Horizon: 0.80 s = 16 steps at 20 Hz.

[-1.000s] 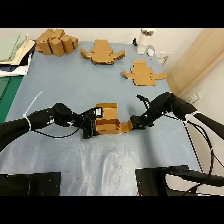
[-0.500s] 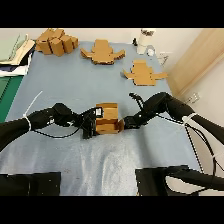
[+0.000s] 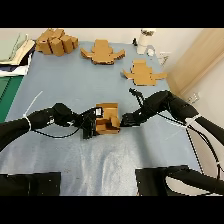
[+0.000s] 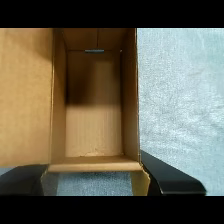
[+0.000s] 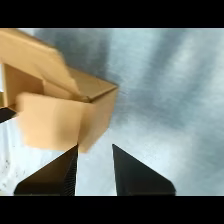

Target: Fold the box.

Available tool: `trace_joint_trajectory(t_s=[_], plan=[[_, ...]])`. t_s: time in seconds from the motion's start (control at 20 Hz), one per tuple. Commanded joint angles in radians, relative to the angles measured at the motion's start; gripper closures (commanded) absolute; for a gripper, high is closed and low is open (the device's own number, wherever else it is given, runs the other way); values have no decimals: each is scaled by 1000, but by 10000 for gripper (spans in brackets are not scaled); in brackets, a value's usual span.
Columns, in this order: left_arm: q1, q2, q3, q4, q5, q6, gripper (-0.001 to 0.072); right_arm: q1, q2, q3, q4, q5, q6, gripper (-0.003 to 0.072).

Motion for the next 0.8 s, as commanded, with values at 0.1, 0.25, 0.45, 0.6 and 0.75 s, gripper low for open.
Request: trace_joint_trajectory(t_s=[0.1,0.25,0.45,0.6,0.75], plan=[[0,0,1,0,0,0,180,62,-2,21,-3,81,21,282],[0,0,1,0,0,0,181,118,-9,21,-93,145,101,282],[0,0,1,0,0,0,181,237,-23,41,-340,162,310,282],[0,0,1,0,0,0,181,346,-23,72,-519,167,513,282],[0,0,1,0,-1,0,180,421,-40,103,-618,156,665,282]])
